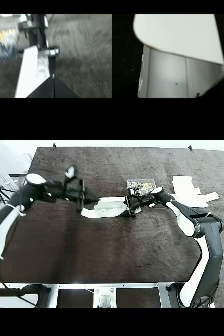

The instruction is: Fold the box and place the chain.

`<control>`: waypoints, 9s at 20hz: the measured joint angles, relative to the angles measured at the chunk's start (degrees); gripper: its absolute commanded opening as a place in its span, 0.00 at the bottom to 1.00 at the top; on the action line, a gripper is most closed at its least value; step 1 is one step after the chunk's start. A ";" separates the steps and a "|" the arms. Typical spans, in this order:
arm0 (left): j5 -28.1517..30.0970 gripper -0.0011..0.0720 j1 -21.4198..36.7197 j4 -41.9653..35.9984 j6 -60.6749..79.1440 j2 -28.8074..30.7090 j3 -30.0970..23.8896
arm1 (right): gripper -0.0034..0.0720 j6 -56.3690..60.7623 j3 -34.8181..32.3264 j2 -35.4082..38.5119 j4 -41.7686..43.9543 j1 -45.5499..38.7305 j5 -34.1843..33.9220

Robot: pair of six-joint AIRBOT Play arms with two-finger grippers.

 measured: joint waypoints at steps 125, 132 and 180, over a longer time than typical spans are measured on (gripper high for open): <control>14.71 0.49 -6.21 26.05 -14.62 -17.66 10.19 | 0.82 -0.02 0.00 0.00 -0.04 0.02 0.02; 16.17 0.36 -7.48 25.51 -12.81 -17.66 10.19 | 0.82 -0.02 0.00 0.00 -0.13 0.00 0.02; 2.93 0.03 1.86 19.87 -16.68 -10.88 10.25 | 0.82 0.04 0.00 0.00 0.02 0.07 -0.02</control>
